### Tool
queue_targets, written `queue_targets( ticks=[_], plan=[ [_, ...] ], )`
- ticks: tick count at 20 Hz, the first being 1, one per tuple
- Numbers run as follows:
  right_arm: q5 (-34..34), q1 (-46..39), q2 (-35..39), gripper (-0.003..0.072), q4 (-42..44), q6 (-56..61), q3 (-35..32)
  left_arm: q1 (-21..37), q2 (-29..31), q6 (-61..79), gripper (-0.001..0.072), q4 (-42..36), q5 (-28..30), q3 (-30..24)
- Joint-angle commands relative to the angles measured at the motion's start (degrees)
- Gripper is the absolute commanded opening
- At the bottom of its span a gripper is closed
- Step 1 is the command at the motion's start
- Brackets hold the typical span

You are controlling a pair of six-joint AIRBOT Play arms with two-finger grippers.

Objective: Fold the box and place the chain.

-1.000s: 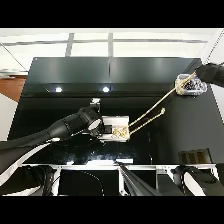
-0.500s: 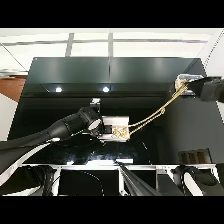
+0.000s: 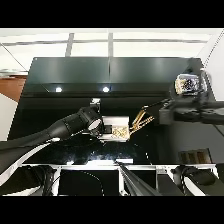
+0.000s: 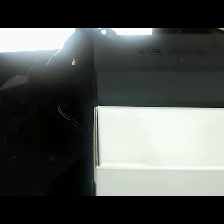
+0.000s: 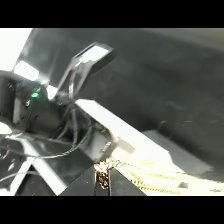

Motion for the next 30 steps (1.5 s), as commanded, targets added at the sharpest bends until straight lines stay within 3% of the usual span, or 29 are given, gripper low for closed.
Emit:
queue_targets(
  ticks=[1, 11, 12, 13, 14, 18, 20, 22, 26, 30],
  plan=[
    [-5.4, 8.2, -4.8, 0.0032, 1.7, -0.3, -1.4, 0.0, 0.0, 0.0, 0.0033, 0.0, 0.0, 0.0],
    [-10.6, 18.0, -15.4, 0.0034, 1.7, -0.2, -1.4, 0.0, 0.0, 0.0, 0.0033, 0.0, 0.0, 0.0],
    [-10.7, 17.7, -15.4, 0.0123, 1.4, -0.2, -1.4, 0.0, 0.0, 0.0, 0.0033, 0.0, 0.0, 0.0],
    [-9.9, 16.4, -15.3, 0.0587, 1.4, -0.2, -1.4, 0.0, 0.0, 0.0, 0.0033, 0.0, 0.0, 0.0],
    [-8.4, 14.3, -15.0, 0.0718, 1.1, -0.3, -1.3, 0.0, 0.0, 0.0, 0.0033, 0.0, 0.0, 0.0],
    [3.8, -1.6, -8.9, 0.0719, -3.3, -4.8, -1.2, 0.0, 0.0, 0.0, 0.0033, 0.0, 0.0, 0.0],
    [6.6, -10.5, -3.7, 0.0719, -9.5, -10.5, -1.3, 0.0, 0.0, 0.0, 0.0033, 0.0, 0.0, 0.0],
    [2.0, -16.8, -0.8, 0.0719, -17.5, -13.7, -2.1, 0.0, 0.0, 0.0, 0.0033, 0.0, 0.0, 0.0],
    [-23.8, -18.8, -2.6, 0.0720, -21.2, -17.7, -13.1, 0.0, 0.0, 0.0, 0.0033, 0.0, 0.0, 0.0],
    [-23.5, -10.9, -8.1, 0.0720, -19.9, -40.8, -17.8, 0.0, 0.0, 0.0, 0.0033, 0.1, 0.0, 0.0]
  ],
)
